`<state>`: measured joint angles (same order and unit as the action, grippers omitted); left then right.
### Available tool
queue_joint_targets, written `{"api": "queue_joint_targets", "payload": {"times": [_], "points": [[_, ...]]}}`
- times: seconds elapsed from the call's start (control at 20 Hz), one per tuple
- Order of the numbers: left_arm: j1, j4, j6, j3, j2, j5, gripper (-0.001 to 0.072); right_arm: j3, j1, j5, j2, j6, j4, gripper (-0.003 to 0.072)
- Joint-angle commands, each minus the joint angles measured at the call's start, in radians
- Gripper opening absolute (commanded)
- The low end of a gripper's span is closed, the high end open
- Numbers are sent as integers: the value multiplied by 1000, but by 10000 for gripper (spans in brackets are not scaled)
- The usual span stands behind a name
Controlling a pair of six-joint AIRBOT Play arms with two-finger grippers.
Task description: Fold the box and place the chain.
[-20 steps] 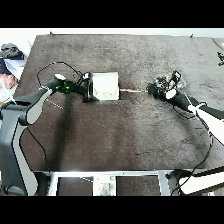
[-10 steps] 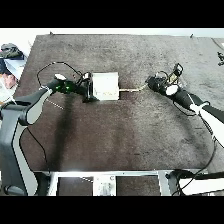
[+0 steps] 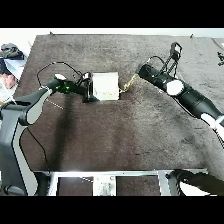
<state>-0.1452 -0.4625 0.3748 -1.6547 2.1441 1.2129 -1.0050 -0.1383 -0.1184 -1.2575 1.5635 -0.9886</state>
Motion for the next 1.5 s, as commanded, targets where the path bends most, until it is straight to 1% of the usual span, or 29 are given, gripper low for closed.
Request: {"api": "queue_joint_targets", "payload": {"times": [0.0, 0.2, 0.5, 0.65, 0.8, 0.9, 1.15, 1.3, 1.35, 1.4, 1.45], "points": [[0, 0, 0, 0, 0, 0, 365, -26, -51, 29, 48, 0, -22, -14], [0, 0, 0, 0, 0, 0, 365, -80, -102, 57, 48, 0, -31, -14], [1, 0, 0, 0, 0, 0, 365, -184, -178, 82, 48, 0, -117, -14], [0, 0, 0, 0, 0, 0, 365, -199, -202, 90, 46, 0, -142, -14], [0, 0, 0, 0, 0, 0, 365, -199, -224, 84, 5, 0, -153, -14], [0, 0, 0, 0, 0, 0, 365, -199, -238, 39, -41, 1, -153, -14], [0, 0, 0, 0, 0, 0, 365, -198, -246, -180, -170, 2, -152, -14], [0, 0, 0, 0, 0, 0, 365, -198, -243, -208, -230, 1, -162, -13], [0, 0, 0, 0, 0, 0, 365, -198, -236, -211, -239, 1, -191, 52], [0, 0, 0, 0, 0, 0, 365, -198, -225, -221, -240, 1, -212, 316], [0, 0, 0, 0, 0, 0, 365, -198, -208, -243, -237, 1, -240, 426]]}}
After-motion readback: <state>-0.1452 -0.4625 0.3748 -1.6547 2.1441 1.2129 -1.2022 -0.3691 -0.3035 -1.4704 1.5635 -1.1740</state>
